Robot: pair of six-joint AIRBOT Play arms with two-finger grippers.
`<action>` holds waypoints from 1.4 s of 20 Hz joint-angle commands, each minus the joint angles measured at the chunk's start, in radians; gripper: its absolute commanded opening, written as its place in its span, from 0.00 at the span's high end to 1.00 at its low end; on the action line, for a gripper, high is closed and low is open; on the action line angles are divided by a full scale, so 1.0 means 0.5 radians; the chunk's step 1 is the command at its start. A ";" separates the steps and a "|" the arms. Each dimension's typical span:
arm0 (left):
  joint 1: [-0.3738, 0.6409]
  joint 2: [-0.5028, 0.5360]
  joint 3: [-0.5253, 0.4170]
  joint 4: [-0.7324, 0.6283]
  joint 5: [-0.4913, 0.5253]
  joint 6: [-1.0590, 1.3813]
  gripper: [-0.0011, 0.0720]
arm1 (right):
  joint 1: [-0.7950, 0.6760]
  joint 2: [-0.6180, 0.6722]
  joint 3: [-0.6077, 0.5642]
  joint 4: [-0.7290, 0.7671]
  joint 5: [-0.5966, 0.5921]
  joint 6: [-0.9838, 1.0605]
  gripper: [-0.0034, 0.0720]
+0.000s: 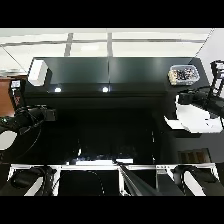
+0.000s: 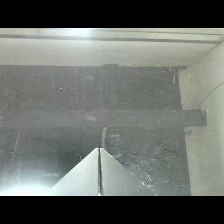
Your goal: Fold the box and place the chain.
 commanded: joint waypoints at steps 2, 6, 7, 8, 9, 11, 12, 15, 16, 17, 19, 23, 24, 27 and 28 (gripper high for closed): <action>0.001 0.002 0.000 0.001 0.001 0.001 0.95 | 0.002 0.001 -0.001 0.001 0.001 0.000 0.94; 0.001 0.002 0.000 0.001 0.001 0.001 0.95 | 0.002 0.000 -0.001 0.001 0.001 0.000 0.94; 0.001 0.002 0.000 0.000 0.001 0.001 0.95 | 0.002 0.000 -0.001 0.001 0.001 0.000 0.94; 0.001 0.002 0.000 0.000 0.001 0.001 0.95 | 0.002 0.001 -0.001 0.001 0.001 0.000 0.94; 0.001 0.002 0.000 0.000 0.001 0.001 0.95 | 0.002 0.001 -0.001 0.001 0.001 0.000 0.94; 0.001 0.002 0.000 0.000 0.001 0.001 0.95 | 0.002 0.000 -0.001 0.001 0.001 0.000 0.94; 0.001 0.002 0.000 0.000 0.002 0.001 0.95 | 0.002 0.000 -0.001 0.001 0.001 0.000 0.94; 0.001 -0.005 -0.002 0.010 0.208 0.001 0.95 | 0.002 0.000 -0.001 0.001 0.001 0.000 0.94; 0.001 -0.005 -0.002 0.008 0.249 0.000 0.95 | 0.002 0.001 -0.001 0.001 0.001 0.000 0.94; 0.001 -0.006 -0.002 0.004 0.288 0.000 0.95 | 0.002 0.000 -0.001 0.002 0.000 0.001 0.94; 0.001 -0.009 -0.002 -0.002 0.356 -0.002 0.95 | 0.002 0.000 -0.001 0.066 -0.058 0.001 0.94; 0.001 -0.017 -0.002 0.001 0.559 0.000 0.95 | 0.002 0.000 -0.001 0.101 -0.258 0.000 0.94; 0.001 -0.017 -0.002 -0.002 0.614 -0.001 0.95 | 0.002 0.000 -0.001 0.100 -0.258 0.000 0.94; -0.013 -0.107 -0.002 -0.056 0.775 -0.001 0.36 | 0.002 -0.007 -0.003 0.103 -0.301 0.001 0.94; -0.014 -0.174 0.002 -0.092 0.786 -0.003 0.01 | 0.002 -0.020 -0.003 0.104 -0.301 0.005 0.76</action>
